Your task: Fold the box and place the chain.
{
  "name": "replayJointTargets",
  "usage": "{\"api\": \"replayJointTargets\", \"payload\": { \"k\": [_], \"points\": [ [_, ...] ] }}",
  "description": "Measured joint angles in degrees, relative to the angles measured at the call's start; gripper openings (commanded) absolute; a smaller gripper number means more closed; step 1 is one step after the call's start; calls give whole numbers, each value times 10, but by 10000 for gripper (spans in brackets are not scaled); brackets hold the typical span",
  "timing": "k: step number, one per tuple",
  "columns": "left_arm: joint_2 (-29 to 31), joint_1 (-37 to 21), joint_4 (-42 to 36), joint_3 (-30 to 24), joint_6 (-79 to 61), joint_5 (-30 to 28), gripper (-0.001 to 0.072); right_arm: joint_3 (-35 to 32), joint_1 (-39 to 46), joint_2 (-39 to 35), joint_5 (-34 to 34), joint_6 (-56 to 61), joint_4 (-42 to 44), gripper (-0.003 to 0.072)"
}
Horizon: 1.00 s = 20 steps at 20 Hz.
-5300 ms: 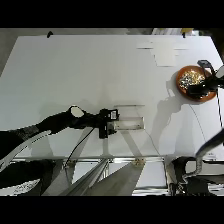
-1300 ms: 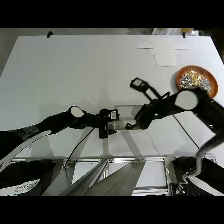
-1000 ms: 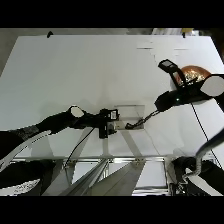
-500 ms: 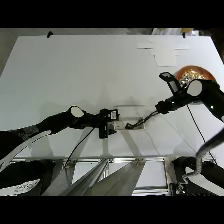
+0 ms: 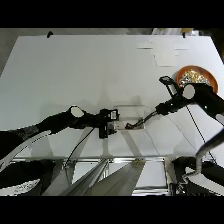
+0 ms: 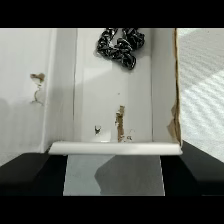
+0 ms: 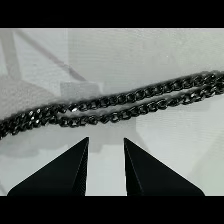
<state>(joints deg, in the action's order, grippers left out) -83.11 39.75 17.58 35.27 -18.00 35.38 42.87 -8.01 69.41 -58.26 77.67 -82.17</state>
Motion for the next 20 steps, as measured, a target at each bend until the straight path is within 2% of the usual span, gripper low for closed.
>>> {"api": "replayJointTargets", "payload": {
  "k": [1, 5, 7, 10, 13, 16, 19, 20],
  "points": [
    [0, 0, 0, 0, 0, 0, 207, 0, 0, 1, 4, 2, -2, 176],
    [0, 0, 0, 0, 0, 0, 207, -1, 0, 14, 16, 9, -4, 184],
    [0, 0, 0, 0, 0, 0, 207, -1, -3, 24, 19, 15, -5, 270],
    [0, 0, 0, 0, 0, 0, 207, -1, -9, 37, 23, 19, -5, 268],
    [0, 0, 0, 0, 0, 0, 207, -1, -11, 42, 26, 19, -6, 173],
    [0, 0, 0, 0, 0, 0, 207, -1, -12, 44, 27, 23, -6, 148],
    [0, 0, 0, 0, 0, 0, 207, -1, -12, 45, 24, 35, -7, 66],
    [0, 0, 0, 0, 0, 0, 207, -1, -12, 45, 17, 37, -7, 16]
  ]
}}
